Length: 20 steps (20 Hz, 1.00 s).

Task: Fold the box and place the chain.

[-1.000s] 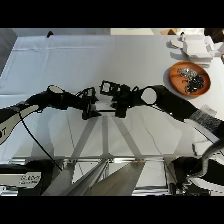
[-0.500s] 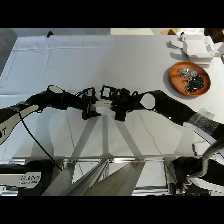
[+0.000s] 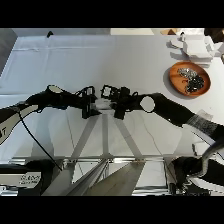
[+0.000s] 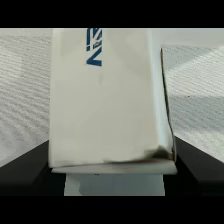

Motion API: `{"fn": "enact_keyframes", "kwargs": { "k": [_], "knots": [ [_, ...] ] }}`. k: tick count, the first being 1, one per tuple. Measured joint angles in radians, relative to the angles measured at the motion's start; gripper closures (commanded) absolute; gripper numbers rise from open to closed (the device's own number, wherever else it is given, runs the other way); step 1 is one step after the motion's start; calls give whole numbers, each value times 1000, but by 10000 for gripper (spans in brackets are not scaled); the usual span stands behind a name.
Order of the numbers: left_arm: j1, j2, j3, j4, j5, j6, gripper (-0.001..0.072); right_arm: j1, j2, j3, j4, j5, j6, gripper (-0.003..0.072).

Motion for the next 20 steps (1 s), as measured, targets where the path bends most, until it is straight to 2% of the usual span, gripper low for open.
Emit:
{"fn": "enact_keyframes", "kwargs": {
  "k": [7,10,20],
  "knots": [
    [-1,0,0,0,2,2,434,1,3,0,8,31,0,505],
    [-1,0,0,-2,3,2,434,1,3,0,10,84,0,346],
    [-1,0,0,-3,6,0,434,1,18,-1,17,145,5,342]
  ]
}}
